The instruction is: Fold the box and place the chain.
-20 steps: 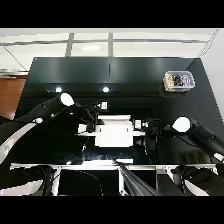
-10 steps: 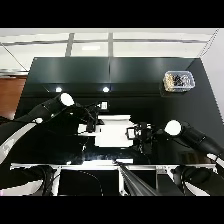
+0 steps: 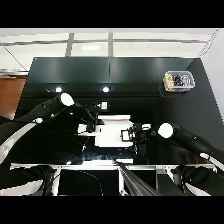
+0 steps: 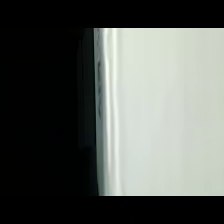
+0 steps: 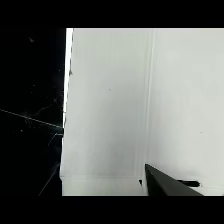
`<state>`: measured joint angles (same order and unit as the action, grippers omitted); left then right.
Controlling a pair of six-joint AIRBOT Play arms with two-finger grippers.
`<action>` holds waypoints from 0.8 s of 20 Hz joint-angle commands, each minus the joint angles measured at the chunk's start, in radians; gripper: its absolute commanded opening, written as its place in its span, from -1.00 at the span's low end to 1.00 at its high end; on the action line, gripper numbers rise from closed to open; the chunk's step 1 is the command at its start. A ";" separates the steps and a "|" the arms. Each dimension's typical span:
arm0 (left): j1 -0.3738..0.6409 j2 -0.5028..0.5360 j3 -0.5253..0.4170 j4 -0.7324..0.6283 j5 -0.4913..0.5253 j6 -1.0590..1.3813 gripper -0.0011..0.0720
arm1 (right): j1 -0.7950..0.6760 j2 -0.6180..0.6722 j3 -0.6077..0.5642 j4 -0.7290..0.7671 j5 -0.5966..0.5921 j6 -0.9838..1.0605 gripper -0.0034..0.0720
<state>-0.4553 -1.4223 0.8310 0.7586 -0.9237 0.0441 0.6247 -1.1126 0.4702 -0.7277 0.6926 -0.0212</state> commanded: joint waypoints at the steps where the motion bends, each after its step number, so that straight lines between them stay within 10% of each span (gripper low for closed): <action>1: 0.000 0.001 0.000 0.000 0.000 0.000 -0.89 | 0.007 -0.009 0.000 0.057 -0.045 0.037 0.69; 16: -0.011 0.001 -0.008 0.000 -0.004 0.000 -0.89 | -0.111 0.138 0.030 0.017 -0.051 0.144 0.69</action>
